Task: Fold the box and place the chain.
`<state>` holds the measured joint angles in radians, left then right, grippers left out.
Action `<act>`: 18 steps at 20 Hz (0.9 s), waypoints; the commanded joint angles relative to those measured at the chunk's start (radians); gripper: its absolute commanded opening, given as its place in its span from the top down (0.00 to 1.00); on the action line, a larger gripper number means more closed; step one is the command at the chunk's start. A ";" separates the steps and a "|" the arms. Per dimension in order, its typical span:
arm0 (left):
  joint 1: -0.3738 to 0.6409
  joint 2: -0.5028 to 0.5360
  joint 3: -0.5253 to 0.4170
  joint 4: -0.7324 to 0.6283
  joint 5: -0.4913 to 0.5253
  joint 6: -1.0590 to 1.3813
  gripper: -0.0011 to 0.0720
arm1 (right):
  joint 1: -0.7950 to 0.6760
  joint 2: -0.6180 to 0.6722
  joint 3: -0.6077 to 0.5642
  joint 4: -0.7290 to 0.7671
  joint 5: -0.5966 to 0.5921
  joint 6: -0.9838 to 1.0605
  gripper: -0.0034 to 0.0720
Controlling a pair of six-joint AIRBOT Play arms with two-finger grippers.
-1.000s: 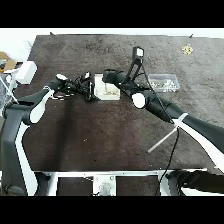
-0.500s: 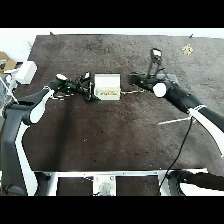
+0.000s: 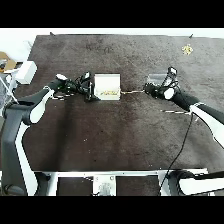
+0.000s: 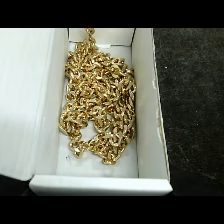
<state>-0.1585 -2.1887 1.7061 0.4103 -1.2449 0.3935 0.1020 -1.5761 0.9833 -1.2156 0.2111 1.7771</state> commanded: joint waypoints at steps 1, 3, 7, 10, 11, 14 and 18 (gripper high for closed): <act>-0.001 0.000 0.000 0.000 0.000 0.000 0.51 | 0.017 -0.085 0.040 0.066 -0.059 0.004 0.56; -0.001 0.000 0.000 0.000 0.000 0.000 0.51 | 0.034 -0.121 0.068 0.084 -0.063 0.004 0.79; -0.001 0.000 0.000 0.000 -0.001 0.000 0.51 | 0.125 -0.024 0.072 0.085 -0.130 -0.018 0.95; -0.001 0.000 0.000 0.000 0.000 0.000 0.51 | 0.233 0.148 0.072 0.051 -0.150 -0.039 0.95; -0.001 0.000 0.000 0.000 0.000 0.000 0.51 | 0.268 0.197 0.072 0.032 -0.156 -0.039 0.95; -0.001 0.000 0.000 0.000 0.000 0.000 0.51 | 0.367 0.303 0.072 0.008 -0.208 -0.038 0.95; -0.001 0.000 0.000 0.000 0.000 0.000 0.51 | 0.480 0.332 0.090 0.008 -0.341 -0.037 0.95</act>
